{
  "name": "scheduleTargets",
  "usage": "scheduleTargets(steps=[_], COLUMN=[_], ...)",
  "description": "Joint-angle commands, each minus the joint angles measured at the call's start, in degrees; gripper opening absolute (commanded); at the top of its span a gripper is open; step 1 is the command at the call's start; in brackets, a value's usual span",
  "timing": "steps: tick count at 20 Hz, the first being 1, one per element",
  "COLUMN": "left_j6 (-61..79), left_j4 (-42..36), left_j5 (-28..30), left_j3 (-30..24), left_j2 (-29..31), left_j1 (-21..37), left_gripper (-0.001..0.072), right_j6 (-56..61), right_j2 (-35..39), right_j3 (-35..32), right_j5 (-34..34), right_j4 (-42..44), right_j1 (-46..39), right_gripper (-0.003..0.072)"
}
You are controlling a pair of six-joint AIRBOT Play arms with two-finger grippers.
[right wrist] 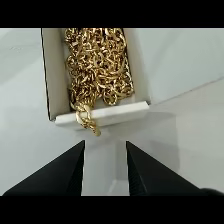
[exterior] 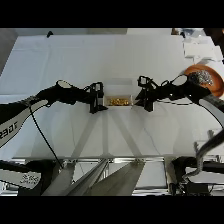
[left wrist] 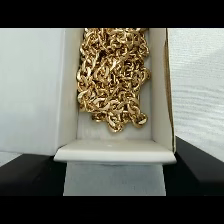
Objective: Fold the box and place the chain.
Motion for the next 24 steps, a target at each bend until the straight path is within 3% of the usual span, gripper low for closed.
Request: scheduleTargets(steps=[1,3,4,6,7,12,17,24], left_j6=[0.00,0.00,0.00,0.00,0.00,0.00,0.00,0.00], left_j4=[0.02,0.02,0.02,0.02,0.02,0.02,0.02,0.02], left_j5=[0.02,0.02,0.02,0.02,0.02,0.02,0.02,0.02], left_j3=[0.00,0.00,0.00,0.00,0.00,0.00,0.00,0.00], left_j2=[0.02,0.02,0.02,0.02,0.02,0.02,0.02,0.02], left_j1=[-0.02,-0.02,-0.02,-0.02,-0.02,-0.02,-0.02,-0.02], left_gripper=[0.0215,0.0215,0.0215,0.0215,0.0215,0.0215,0.0215,0.0215], right_j6=[-1.20,-3.13,-4.13,-4.52,-4.15,0.04,3.39,4.90], right_j2=[-1.38,-1.73,-1.73,-1.73,-1.73,-0.92,5.09,9.77], right_j3=[-0.07,-0.07,-0.07,-0.07,-0.07,-0.07,-0.04,-0.04], right_j5=[-2.56,-3.17,-3.19,-3.52,-4.07,-4.39,-4.48,-4.66], right_j4=[1.03,3.43,4.37,3.82,2.56,-2.40,-7.61,-2.12], right_j1=[1.84,2.49,2.78,2.99,2.99,2.99,2.99,6.51], right_gripper=[0.0259,0.0256,0.0216,0.0028,0.0015,0.0014,0.0014,0.0015])
